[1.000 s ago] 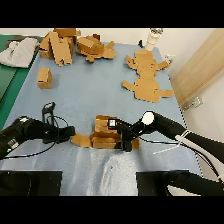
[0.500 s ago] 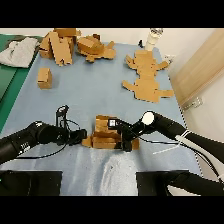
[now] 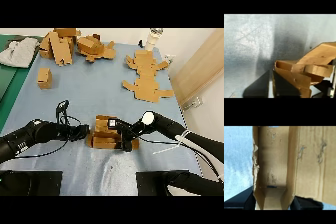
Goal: Fold the box.
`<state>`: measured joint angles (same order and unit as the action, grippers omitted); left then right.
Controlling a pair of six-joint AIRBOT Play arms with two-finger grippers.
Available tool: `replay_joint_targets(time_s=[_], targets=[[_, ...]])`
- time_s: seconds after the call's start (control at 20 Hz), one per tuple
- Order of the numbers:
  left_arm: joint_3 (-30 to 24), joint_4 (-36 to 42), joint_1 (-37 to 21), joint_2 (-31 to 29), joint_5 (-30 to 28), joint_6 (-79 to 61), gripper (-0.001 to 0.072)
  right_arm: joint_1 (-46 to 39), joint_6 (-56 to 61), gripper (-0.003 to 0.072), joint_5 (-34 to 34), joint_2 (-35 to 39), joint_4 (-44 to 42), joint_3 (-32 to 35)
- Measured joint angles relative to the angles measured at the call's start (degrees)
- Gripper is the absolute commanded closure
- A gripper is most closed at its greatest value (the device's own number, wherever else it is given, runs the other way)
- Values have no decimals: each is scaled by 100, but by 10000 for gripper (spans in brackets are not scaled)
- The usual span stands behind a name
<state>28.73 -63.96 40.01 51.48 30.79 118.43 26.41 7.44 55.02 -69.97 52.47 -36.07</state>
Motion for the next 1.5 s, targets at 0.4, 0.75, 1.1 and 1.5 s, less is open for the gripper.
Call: replay_joint_targets(time_s=[0.4,0.75,1.1,1.5], targets=[[42,59,0,-90,149,-76,327,0,0,219,22,0,2,-2],[48,472,0,-96,271,-361,154,0,2,218,33,0,2,-2],[48,647,4,-96,291,-658,254,0,2,219,35,0,2,-2],[48,844,7,-66,358,-743,253,2,-177,218,7,0,133,-4]])
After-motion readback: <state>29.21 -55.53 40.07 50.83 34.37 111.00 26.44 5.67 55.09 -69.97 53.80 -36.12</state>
